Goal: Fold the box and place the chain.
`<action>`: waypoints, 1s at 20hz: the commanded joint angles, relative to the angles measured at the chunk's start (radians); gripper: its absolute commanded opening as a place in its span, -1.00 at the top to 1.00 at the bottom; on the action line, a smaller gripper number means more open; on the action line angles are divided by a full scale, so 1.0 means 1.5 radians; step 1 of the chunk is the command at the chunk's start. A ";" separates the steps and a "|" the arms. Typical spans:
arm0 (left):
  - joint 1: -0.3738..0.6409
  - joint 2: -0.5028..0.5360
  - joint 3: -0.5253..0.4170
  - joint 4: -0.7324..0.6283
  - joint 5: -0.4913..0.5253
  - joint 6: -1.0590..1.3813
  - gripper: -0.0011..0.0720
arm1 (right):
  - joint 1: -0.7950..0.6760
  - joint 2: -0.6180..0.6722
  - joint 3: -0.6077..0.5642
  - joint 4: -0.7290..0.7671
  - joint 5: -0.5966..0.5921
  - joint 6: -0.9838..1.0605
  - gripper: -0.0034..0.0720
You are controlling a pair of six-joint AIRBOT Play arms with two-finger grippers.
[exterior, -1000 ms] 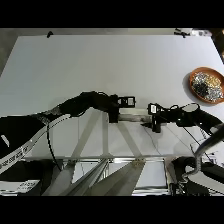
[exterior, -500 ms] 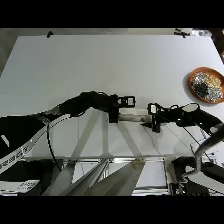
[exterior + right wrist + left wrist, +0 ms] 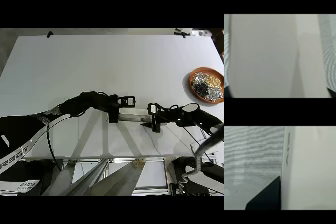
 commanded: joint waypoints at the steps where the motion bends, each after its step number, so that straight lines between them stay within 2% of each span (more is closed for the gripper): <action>1: -0.001 0.000 0.000 -0.002 0.004 0.000 0.93 | 0.000 0.000 0.001 0.000 -0.025 0.000 -0.15; 4: -0.001 0.000 0.000 -0.002 0.026 -0.001 0.92 | 0.000 0.000 0.001 0.000 -0.025 0.000 -0.15; 5: -0.001 0.001 0.000 -0.002 0.037 -0.001 0.75 | 0.000 0.000 0.001 0.000 -0.025 0.000 -0.15; 7: 0.000 0.009 0.000 -0.001 0.067 -0.001 0.13 | 0.000 0.000 0.001 0.000 -0.025 0.000 -0.15; 8: 0.001 0.017 0.000 -0.001 0.077 -0.003 -0.09 | 0.000 0.000 0.001 0.000 -0.025 0.000 -0.15; 9: 0.003 0.024 0.000 0.001 0.082 -0.013 -0.17 | 0.000 0.000 0.001 0.001 -0.025 0.000 -0.15; 12: 0.014 0.057 0.000 0.025 0.090 -0.079 -0.17 | 0.000 0.000 0.001 0.000 -0.025 0.000 -0.15; 15: 0.039 0.086 0.000 0.082 0.135 -0.147 -0.18 | 0.000 0.000 0.001 0.000 -0.025 0.000 -0.15; 16: 0.049 0.093 0.000 0.100 0.152 -0.171 -0.22 | 0.000 0.000 0.001 0.001 -0.025 0.000 -0.15; 18: 0.071 0.102 0.000 0.132 0.186 -0.227 -0.48 | 0.000 0.000 0.001 0.000 -0.025 0.000 -0.15; 20: 0.097 0.110 0.000 0.151 0.212 -0.287 -0.48 | 0.000 0.000 0.001 0.000 -0.025 0.000 -0.15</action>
